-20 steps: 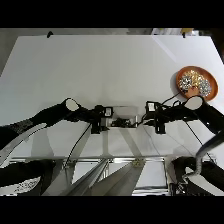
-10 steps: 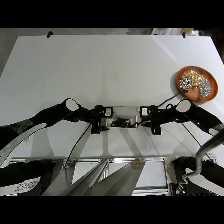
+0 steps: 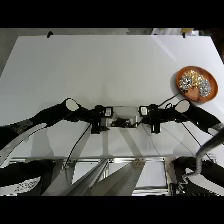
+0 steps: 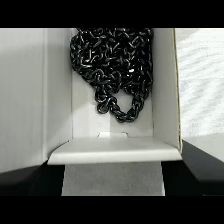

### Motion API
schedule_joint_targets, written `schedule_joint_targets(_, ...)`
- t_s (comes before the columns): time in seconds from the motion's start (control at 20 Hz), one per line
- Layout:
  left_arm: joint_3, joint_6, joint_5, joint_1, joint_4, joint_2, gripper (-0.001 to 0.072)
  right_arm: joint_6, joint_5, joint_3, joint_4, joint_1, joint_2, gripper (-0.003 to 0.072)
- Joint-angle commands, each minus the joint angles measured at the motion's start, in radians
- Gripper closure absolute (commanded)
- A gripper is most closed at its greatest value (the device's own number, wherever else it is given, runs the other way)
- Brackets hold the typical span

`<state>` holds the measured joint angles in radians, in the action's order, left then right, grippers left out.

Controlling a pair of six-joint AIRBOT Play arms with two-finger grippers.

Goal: Fold the box and place the chain.

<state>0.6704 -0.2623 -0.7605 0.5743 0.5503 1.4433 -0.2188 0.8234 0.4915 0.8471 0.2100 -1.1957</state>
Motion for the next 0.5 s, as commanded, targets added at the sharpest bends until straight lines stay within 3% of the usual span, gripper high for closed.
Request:
schedule_joint_targets(0.0,0.0,0.0,0.0,0.001,0.0,0.0,0.0573,0.0,0.03,0.0,0.035,0.001,0.018,0.0669)
schedule_joint_targets(0.25,0.0,0.0,0.0,0.001,0.0,0.0,0.0573,0.0,0.072,0.0,0.05,0.001,0.237,0.0669)
schedule_joint_targets(0.45,0.0,0.0,0.0,0.001,0.0,0.0,0.0573,0.006,0.192,0.0,-0.033,0.001,0.46,0.067)
